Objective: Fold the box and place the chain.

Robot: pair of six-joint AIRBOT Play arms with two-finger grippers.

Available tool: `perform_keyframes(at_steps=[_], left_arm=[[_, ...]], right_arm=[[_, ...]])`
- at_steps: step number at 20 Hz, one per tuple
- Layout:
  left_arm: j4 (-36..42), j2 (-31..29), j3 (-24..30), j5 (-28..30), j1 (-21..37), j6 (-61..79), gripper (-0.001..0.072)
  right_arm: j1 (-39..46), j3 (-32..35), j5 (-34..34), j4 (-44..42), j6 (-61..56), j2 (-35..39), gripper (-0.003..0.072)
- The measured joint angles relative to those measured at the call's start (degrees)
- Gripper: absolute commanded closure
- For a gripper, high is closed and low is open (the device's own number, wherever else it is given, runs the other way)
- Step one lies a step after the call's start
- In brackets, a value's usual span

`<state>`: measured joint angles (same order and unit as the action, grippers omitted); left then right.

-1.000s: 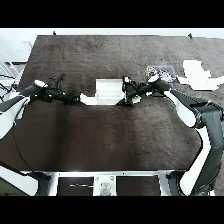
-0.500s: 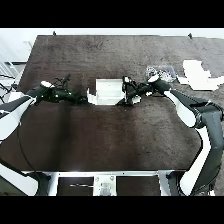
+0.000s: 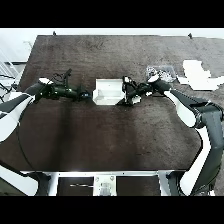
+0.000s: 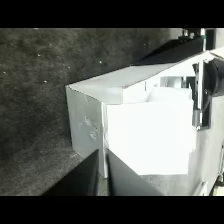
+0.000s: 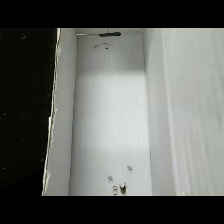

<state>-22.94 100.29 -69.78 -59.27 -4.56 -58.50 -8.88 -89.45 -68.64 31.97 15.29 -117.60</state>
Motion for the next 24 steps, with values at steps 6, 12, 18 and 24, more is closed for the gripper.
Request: perform_keyframes(at_steps=[6,12,18,24], left_arm=[[0.98,0.0,-0.04,-1.38,0.0,1.16,0.0449],[0.98,0.0,-0.2,-0.68,-1.18,-0.46,0.045],[-5.49,0.0,-4.37,-0.07,-3.21,-7.23,0.045],[-11.43,0.0,-6.99,0.85,-6.05,-14.34,0.0429]], right_arm=[[0.0,0.0,0.0,-0.02,0.0,0.0,0.0108],[0.0,-0.02,0.0,-0.02,0.0,0.0,0.0108],[0.0,-0.02,0.0,0.0,0.0,0.0,0.0108],[0.0,0.0,0.0,0.0,0.0,0.0,0.0108]])
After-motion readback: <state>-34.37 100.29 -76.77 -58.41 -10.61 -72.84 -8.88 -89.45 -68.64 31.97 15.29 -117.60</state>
